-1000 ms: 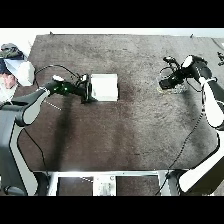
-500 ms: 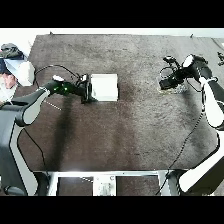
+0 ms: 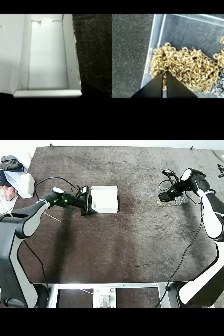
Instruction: Fold the box and place the chain.
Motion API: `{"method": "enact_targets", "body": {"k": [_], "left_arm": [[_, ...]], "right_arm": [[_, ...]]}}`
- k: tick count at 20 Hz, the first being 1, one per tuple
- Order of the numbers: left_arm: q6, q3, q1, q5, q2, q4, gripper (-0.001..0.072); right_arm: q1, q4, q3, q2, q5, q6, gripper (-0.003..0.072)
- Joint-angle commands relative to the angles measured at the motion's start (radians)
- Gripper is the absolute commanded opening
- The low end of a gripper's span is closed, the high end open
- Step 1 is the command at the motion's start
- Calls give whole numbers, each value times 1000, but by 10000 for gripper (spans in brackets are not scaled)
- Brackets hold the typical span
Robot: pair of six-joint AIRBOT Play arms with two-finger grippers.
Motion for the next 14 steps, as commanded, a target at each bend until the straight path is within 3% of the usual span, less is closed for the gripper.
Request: {"method": "enact_targets", "body": {"k": [1,4,9,14], "left_arm": [[0,0,1,0,0,0,348],[0,0,1,0,0,0,349],[0,0,1,0,0,0,349],[0,0,1,0,0,0,348]], "right_arm": [[1,0,1,34,-19,0,3],[0,0,1,86,-53,-1,-10],[0,25,1,117,2,0,-11],[2,176,2,357,22,-28,-12]]}}
